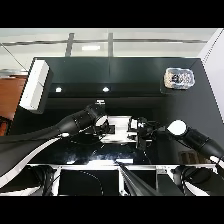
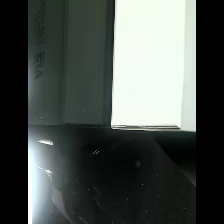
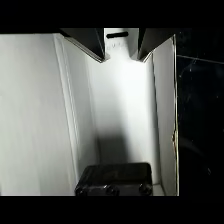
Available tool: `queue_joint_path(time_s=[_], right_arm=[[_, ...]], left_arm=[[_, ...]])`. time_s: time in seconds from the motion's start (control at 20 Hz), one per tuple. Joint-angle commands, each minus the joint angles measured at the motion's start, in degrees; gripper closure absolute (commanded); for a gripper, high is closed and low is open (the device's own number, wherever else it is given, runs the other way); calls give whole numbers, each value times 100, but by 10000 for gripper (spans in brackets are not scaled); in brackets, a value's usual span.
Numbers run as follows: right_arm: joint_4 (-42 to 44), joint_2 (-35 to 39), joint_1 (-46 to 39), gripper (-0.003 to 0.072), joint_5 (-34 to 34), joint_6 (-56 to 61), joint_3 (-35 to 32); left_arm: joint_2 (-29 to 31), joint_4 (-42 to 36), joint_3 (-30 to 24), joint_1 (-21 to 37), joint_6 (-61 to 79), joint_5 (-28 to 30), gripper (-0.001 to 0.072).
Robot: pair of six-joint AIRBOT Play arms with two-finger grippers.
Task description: Fold the box and place the chain.
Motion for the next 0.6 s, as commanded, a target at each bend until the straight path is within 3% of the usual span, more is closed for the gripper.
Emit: queue_joint_path(time_s=[0.0,0.2,0.25,0.3,0.35,0.4,0.45,0.5,0.55], right_arm=[[214,-127,79,447,-61,20,-4],[170,-203,79,446,-63,20,-4],[173,-203,76,406,-66,22,-4],[175,-203,76,239,-87,20,-4],[173,-203,76,218,-109,20,-4],[170,-203,76,354,-131,22,-4],[175,-203,76,415,-160,20,-4],[173,-203,76,357,-195,20,-4],[173,-201,74,548,-210,22,-2]], left_arm=[[2,-4,4,0,-9,24,677],[2,-4,4,0,-9,39,677],[2,-4,4,0,-9,48,677],[2,-4,4,0,-9,52,677],[2,-4,4,0,-9,52,677],[2,-4,4,0,-9,52,677],[2,-4,4,0,-9,55,677],[2,-4,4,0,-9,55,677],[2,-4,4,0,-9,55,677]])
